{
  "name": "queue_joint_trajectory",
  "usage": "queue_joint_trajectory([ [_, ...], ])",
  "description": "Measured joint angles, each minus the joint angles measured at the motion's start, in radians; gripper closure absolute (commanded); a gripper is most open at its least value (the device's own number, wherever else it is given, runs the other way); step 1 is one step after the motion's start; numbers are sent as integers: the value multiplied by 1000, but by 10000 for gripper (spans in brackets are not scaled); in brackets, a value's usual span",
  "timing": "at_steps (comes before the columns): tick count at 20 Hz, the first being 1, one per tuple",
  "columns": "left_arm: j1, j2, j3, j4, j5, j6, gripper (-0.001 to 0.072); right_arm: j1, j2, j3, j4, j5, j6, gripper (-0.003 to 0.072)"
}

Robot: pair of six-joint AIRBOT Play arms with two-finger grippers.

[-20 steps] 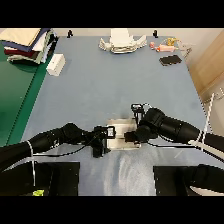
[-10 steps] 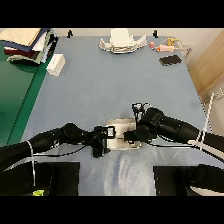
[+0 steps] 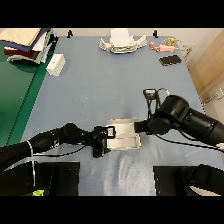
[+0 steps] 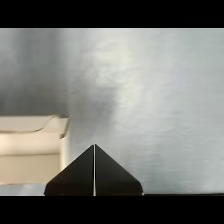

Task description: Fold the box.

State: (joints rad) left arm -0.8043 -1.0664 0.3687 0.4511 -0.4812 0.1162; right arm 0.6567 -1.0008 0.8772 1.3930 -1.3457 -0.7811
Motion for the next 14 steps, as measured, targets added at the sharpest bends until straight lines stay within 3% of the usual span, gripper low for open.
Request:
queue_joint_trajectory([
  [5, 0, 0, 0, 0, 0, 0, 266, -269, -31, 2, 103, 30, -259, 685],
  [9, 0, 0, 0, 0, 0, 0, 266, -526, -168, 14, 469, 90, -642, 685],
  [14, 0, 0, 0, 0, 0, 0, 266, -657, -379, 74, 882, -39, -992, 685],
])
